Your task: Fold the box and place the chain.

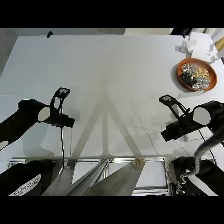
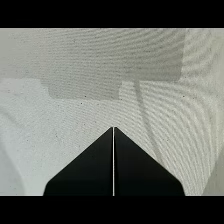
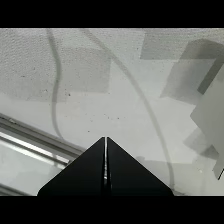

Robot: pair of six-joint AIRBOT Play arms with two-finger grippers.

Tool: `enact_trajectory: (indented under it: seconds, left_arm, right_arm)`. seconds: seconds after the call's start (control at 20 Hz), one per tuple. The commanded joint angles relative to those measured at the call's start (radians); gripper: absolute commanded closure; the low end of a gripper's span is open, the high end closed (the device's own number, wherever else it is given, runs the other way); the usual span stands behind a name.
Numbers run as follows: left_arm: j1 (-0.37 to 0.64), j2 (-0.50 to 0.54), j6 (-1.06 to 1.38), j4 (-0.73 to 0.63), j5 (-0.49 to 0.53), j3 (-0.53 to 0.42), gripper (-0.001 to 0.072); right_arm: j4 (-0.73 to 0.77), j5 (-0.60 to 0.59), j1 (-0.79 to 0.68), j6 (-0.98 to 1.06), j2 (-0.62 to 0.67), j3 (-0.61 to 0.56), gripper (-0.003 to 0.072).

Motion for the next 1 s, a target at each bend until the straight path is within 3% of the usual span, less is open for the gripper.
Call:
enact_trajectory:
  seconds: [0.0,0.7,0.95]
  left_arm:
    - [0.0,0.001,0.0,0.0,0.0,0.0,0.0699]
    - [0.0,0.001,0.0,0.0,0.0,0.0,0.0699]
    - [-0.001,0.001,0.0,0.0,0.001,0.0,0.0699]
  right_arm:
    - [0.0,0.0,0.001,0.0,0.001,0.0,0.0667]
    - [0.003,-0.003,-0.002,0.0,0.0,0.0,0.0667]
    - [-0.018,-0.143,-0.002,-0.001,0.0,0.0,0.0666]
